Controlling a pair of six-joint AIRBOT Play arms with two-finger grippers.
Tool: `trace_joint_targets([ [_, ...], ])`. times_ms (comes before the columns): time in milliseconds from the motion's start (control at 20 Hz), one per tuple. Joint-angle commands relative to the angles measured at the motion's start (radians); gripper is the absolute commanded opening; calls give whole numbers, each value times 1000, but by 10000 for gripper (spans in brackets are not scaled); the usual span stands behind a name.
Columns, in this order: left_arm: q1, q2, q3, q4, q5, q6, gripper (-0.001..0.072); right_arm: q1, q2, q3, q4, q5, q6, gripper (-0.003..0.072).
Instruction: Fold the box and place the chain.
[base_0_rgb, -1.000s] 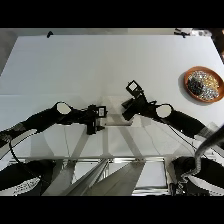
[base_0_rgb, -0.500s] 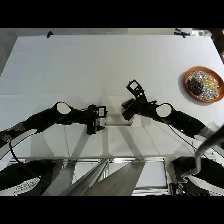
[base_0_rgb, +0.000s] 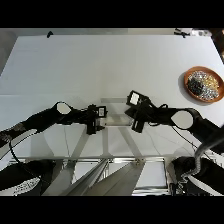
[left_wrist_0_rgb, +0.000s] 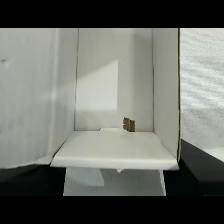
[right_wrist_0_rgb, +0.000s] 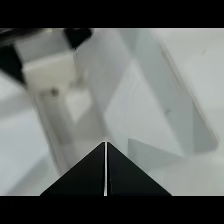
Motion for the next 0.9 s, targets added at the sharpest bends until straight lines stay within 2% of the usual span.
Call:
trace_joint_targets([
  [0,0,-1,0,0,0,0,273,0,53,0,-413,274,144,12],
  [150,-1,-1,0,0,0,0,273,0,44,0,-478,261,106,12],
  [250,-1,-1,0,0,0,0,273,-23,26,-5,-459,221,56,12],
  [450,-1,-1,0,0,-3,0,273,-116,-41,-69,-341,118,-203,11],
  [750,-1,-1,0,0,-3,0,273,-116,-178,-72,8,33,-584,16],
  [800,-1,-1,0,0,-3,0,273,-116,-203,-72,53,28,-637,103],
  [850,0,-1,0,0,-3,0,273,-116,-219,-72,84,11,-665,240],
])
